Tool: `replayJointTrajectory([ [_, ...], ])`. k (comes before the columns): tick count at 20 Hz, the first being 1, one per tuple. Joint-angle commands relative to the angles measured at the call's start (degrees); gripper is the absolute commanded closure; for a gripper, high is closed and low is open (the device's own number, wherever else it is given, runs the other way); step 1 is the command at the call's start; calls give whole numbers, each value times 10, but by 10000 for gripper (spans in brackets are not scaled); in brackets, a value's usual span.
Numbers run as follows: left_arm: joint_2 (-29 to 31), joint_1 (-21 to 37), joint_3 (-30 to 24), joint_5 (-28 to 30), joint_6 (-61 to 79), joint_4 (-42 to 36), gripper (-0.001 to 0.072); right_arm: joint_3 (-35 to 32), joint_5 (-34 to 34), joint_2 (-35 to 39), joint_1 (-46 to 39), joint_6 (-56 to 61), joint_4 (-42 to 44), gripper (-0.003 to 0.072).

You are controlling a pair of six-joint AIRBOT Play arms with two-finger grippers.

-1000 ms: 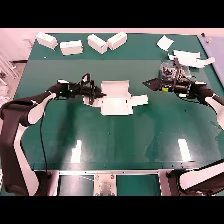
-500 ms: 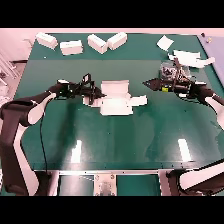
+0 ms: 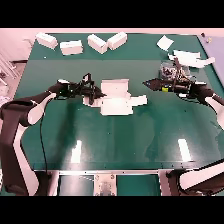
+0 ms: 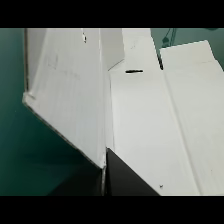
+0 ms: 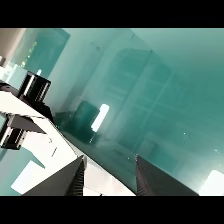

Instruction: Fold the box and place the chain.

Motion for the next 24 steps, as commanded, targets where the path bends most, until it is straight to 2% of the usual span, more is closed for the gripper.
replayJointTrajectory([
  [1, 0, 0, 0, 2, 1, 2, 686, 0, 6, 1, 0, -28, 1, 295],
  [2, 0, 0, 0, 3, 1, 2, 686, 0, 30, 6, 1, -51, 7, 246],
  [4, 0, 0, 0, 1, 1, 2, 686, -5, 88, 33, 2, -88, 22, 241],
  [6, 0, 0, 0, 3, 1, 2, 686, -28, 85, 78, 8, -115, 24, 243],
  [10, 0, 0, 0, 3, 1, 2, 686, -97, 45, 179, 9, -116, 24, 244],
  [12, 0, 0, 0, 3, 1, 2, 686, -146, 40, 233, 9, -116, 24, 306],
  [14, 0, 0, 0, 3, 1, 2, 686, -190, 34, 275, 9, -158, 23, 305],
  [18, 0, 0, 0, 3, 1, 2, 686, -219, 10, 283, 9, -257, 32, 305],
  [19, 0, 0, 0, 3, 1, 2, 686, -219, 1, 282, 9, -243, 44, 341],
  [20, 0, 0, 0, 3, 1, 2, 686, -219, 5, 283, 9, -229, 36, 420],
  [22, 0, 0, 0, 2, 1, 2, 686, -224, 7, 294, 18, -226, -29, 420],
  [24, 0, 0, 0, 3, 1, 2, 686, -253, -63, 327, 44, -220, -68, 415],
])
